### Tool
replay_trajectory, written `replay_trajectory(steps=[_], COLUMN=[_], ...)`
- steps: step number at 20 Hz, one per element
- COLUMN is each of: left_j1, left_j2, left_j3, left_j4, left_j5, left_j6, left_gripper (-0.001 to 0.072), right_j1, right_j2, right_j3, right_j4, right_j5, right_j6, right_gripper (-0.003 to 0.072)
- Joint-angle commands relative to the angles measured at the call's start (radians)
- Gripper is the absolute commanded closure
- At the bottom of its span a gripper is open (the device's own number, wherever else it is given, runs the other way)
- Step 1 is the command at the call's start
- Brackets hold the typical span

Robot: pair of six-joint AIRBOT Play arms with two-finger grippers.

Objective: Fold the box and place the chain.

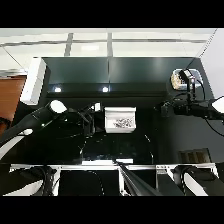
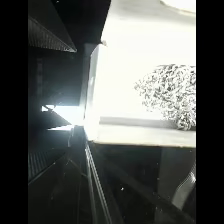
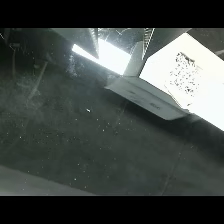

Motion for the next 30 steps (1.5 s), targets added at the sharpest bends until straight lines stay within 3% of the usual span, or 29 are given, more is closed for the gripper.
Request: replay_trajectory(steps=[1,17,19,21,22,24,26,30], left_j1=[-0.004,-0.043,-0.055,-0.065,-0.069,-0.078,-0.08,-0.08], left_j2=[-0.043,-0.111,-0.112,-0.112,-0.112,-0.112,-0.112,-0.112], left_j3=[0.013,0.063,0.063,0.063,0.063,0.063,0.063,0.063], left_j4=[-0.026,-0.024,-0.025,-0.035,-0.04,-0.04,-0.04,-0.04], left_j5=[0.01,0.024,0.048,0.057,0.06,0.065,0.064,0.064], left_j6=[0.025,0.119,0.118,0.121,0.121,0.121,0.121,0.121], left_gripper=[-0.0001,0.0001,0.0004,0.0053,0.0154,0.0235,0.0345,0.036], right_j1=[0.001,0.002,0.015,0.07,0.111,0.201,0.277,0.335], right_j2=[0.001,0.0,-0.005,-0.023,-0.04,-0.088,-0.157,-0.281], right_j3=[-0.001,-0.001,-0.001,-0.001,-0.001,0.0,0.019,0.061], right_j4=[0.0,0.003,0.003,0.003,0.007,0.082,0.153,0.167], right_j5=[-0.003,-0.024,-0.068,-0.17,-0.237,-0.373,-0.455,-0.431], right_j6=[0.0,0.0,0.024,0.107,0.146,0.188,0.187,0.095], right_gripper=[0.0354,0.0354,0.0354,0.0353,0.0349,-0.0006,-0.0007,-0.0005])
